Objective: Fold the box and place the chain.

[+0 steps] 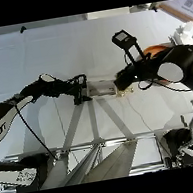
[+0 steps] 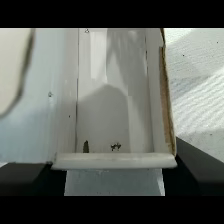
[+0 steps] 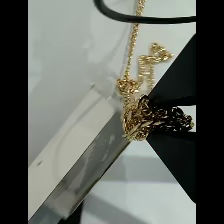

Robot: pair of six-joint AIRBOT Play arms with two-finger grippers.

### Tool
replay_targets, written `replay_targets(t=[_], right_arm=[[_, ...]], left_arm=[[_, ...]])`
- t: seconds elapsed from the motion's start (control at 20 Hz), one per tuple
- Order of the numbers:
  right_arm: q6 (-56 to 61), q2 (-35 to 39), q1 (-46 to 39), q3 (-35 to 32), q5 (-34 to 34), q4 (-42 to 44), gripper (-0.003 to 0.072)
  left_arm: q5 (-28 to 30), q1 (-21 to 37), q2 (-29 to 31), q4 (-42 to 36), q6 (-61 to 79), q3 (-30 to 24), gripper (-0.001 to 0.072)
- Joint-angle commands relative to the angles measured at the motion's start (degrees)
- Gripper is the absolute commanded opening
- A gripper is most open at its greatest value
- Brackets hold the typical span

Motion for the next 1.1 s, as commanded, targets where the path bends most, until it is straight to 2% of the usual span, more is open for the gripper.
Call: replay_targets(t=[0.0,0.15,0.4,0.65,1.05], right_arm=[[-0.09,-1.25,0.72,-0.02,-9.66,4.76,0.0010],[-0.57,-2.45,0.72,-0.02,-14.32,7.65,0.0009],[-8.31,-2.99,0.72,-0.02,-14.58,15.69,0.0009],[-15.39,-5.11,0.72,-0.04,-14.64,16.13,0.0009],[-15.50,-14.29,0.72,-0.09,-11.21,16.24,0.0010]], left_arm=[[0.02,-0.02,0.04,0.02,0.00,0.00,0.0387],[0.02,-0.02,0.04,0.02,0.00,0.00,0.0387],[0.02,-0.02,0.04,0.02,0.00,0.00,0.0387],[0.02,-0.02,0.04,0.02,0.00,0.00,0.0387],[0.02,-0.02,0.04,0.02,0.00,0.00,0.0387]])
